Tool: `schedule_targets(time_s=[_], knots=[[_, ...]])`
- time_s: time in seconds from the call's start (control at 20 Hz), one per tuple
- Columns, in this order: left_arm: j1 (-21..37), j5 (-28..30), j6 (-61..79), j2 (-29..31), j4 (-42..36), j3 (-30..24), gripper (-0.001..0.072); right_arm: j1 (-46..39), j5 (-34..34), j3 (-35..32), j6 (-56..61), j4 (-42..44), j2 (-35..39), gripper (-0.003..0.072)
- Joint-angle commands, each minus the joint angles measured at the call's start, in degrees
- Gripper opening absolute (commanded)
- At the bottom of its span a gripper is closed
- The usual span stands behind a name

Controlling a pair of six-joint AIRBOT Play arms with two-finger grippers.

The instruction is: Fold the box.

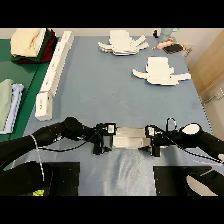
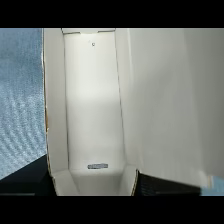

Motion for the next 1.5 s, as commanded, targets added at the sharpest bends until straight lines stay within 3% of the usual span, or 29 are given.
schedule_targets(time_s=[0.0,0.45,1.1,1.15,1.2,1.25,1.45], knots=[[-2.05,4.31,-0.07,-1.03,-2.67,0.42,0.0700,-0.04,0.02,0.04,0.02,0.00,0.02,0.0459],[-6.27,6.67,-2.10,-1.73,-1.07,0.59,0.0700,-0.04,0.02,0.04,0.02,0.00,0.02,0.0458],[-6.54,8.13,-3.85,-1.92,-1.27,0.83,0.0698,-0.04,0.02,0.04,0.02,0.00,0.02,0.0459],[-6.54,8.11,-4.52,-2.08,-1.31,1.01,0.0688,-0.04,0.02,0.04,0.02,0.00,0.02,0.0458],[-6.54,7.96,-4.63,-2.21,-1.31,1.18,0.0579,-0.04,0.02,0.04,0.02,0.00,0.02,0.0458],[-6.56,7.65,-4.59,-2.25,-1.27,1.22,0.0529,-0.04,0.02,0.04,0.02,0.00,0.02,0.0458],[-6.56,7.67,-4.83,-2.25,-1.27,1.22,0.0524,-0.04,0.02,0.04,0.02,0.00,0.02,0.0458]])
